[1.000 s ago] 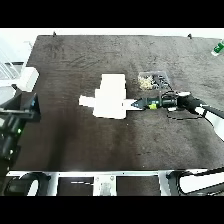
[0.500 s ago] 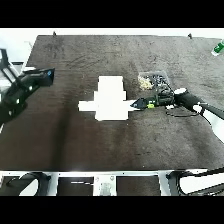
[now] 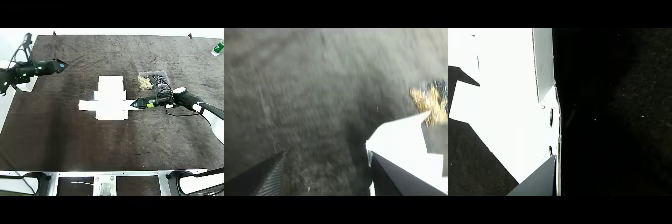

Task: Fold the box and place the chain.

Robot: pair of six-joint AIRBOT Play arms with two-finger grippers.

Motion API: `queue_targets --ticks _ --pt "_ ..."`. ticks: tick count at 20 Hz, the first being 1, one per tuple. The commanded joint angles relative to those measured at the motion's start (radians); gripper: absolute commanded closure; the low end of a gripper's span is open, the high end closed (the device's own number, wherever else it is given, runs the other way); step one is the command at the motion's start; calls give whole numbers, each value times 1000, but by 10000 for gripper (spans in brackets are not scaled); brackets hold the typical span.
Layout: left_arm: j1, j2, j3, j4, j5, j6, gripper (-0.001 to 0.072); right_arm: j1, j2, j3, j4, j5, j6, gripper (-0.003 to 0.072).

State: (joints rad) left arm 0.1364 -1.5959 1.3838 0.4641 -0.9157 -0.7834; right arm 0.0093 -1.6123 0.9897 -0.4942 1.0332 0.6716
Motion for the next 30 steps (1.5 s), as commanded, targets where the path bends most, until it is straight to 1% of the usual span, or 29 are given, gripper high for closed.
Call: queue_targets --ticks 1,4,8,10,12,15,19,23,26,30 --pt "-4 -177 175 68 -209 -127 117 26 1 1 14 -27 7 677" --pt "-24 -260 239 79 -288 -148 117 54 1 1 21 -52 9 677" --pt "-90 -312 240 152 -326 -159 117 59 1 1 22 -58 9 676" --pt "-119 -341 241 188 -323 -170 117 59 1 1 22 -57 9 676" --pt "-143 -362 251 187 -319 -160 117 59 1 0 21 -57 9 676" --pt "-172 -374 289 185 -306 -150 117 59 1 0 22 -57 9 676" --pt "-198 -391 303 180 -307 -143 117 60 1 0 22 -56 9 676" --pt "-225 -407 303 108 -327 -61 117 60 1 0 22 -51 9 675" --pt "-236 -436 309 94 -367 -65 117 60 1 0 22 -45 9 675" --pt "-254 -436 311 80 -375 -30 118 60 1 0 22 -45 8 675"
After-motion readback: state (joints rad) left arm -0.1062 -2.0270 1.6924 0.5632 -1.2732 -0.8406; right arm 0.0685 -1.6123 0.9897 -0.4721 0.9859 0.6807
